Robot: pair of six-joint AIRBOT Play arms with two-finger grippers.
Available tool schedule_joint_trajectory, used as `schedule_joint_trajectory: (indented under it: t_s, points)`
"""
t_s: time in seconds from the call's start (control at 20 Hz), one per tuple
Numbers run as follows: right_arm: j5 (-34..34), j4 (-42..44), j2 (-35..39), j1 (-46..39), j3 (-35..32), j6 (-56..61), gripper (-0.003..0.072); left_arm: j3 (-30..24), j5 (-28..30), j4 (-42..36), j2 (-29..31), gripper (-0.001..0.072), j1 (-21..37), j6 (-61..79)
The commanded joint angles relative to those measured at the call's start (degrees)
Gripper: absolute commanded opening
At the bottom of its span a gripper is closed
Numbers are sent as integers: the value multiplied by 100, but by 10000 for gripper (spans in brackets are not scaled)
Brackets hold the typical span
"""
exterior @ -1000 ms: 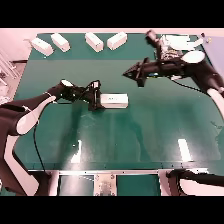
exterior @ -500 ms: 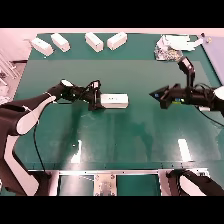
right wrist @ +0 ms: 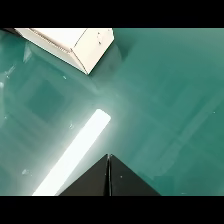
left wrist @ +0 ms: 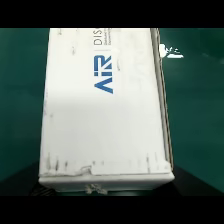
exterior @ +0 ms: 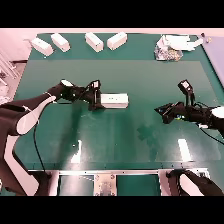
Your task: Fold the box and place the chain.
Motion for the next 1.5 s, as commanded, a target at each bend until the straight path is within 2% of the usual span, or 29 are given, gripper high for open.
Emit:
schedule_joint_trajectory:
  t_s: [0.0,0.25,0.4,0.6,0.75,0.9,1.05,1.2,1.45]
  points:
    - [-61,33,13,-26,-83,-79,6,2,66,-94,15,18,26,52]
    - [-61,136,13,-33,-76,-79,6,7,693,-236,216,15,26,-376]
    - [-61,136,13,-33,-76,-79,7,7,1261,-199,669,13,63,-761]
    - [-59,138,13,-33,-76,-59,7,0,1502,-160,1355,13,457,-1460]
    - [-57,160,13,-33,-76,-46,7,-111,1705,525,1895,13,828,-2415]
    - [-57,398,13,-33,-76,-39,7,-715,2439,1375,2581,13,1233,-3604]
    - [-57,634,13,-33,-76,-39,7,-1526,3506,1475,3209,13,1661,-4789]
    - [-57,879,13,-31,-76,-42,7,-2345,4618,1475,3611,14,1818,-5377]
    - [-59,1029,13,-31,-76,-42,7,-3228,5025,1473,3626,14,1818,-5993]
